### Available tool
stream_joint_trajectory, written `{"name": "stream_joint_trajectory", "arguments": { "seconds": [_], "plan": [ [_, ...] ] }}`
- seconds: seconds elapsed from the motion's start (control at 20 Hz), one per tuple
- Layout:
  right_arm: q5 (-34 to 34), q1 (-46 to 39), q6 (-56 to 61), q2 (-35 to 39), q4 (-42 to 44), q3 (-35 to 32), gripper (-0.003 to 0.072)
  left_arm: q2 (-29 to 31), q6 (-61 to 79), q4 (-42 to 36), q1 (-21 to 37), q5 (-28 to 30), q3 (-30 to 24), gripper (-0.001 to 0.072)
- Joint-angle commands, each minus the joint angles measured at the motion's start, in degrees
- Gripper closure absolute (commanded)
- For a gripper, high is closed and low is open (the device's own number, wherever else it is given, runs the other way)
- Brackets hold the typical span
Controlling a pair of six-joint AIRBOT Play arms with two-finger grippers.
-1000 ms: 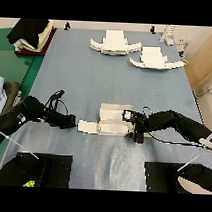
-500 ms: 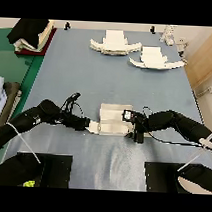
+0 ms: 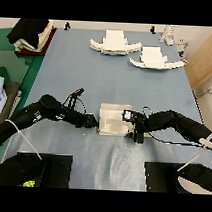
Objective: Fold the box.
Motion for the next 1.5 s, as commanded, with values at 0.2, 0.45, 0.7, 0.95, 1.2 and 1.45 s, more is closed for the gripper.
{"name": "stream_joint_trajectory", "arguments": {
  "seconds": [0.2,0.45,0.7,0.95,1.2,1.45],
  "plan": [
    [0.0,0.02,0.02,0.0,0.0,0.04,0.0164,-0.04,-0.09,-1.16,-0.07,1.49,0.68,0.0224],
    [0.0,0.04,0.02,0.0,0.0,0.04,0.0165,-0.07,-3.69,0.07,-6.69,4.76,2.71,0.0253],
    [0.02,0.04,0.02,0.0,0.0,0.04,0.0164,-2.67,-29.33,21.05,-15.85,7.8,8.81,0.0253],
    [0.02,0.02,0.02,0.0,0.0,0.04,0.0165,-6.62,-47.45,34.1,-22.69,3.56,15.74,0.0253],
    [0.0,0.04,0.02,0.0,0.0,0.04,0.0164,-9.75,-61.9,42.66,-27.5,-2.45,21.11,0.0333],
    [0.0,0.04,0.02,0.0,0.0,0.04,0.0164,-11.69,-66.71,43.12,-29.24,-4.0,23.37,0.035]
  ]
}}
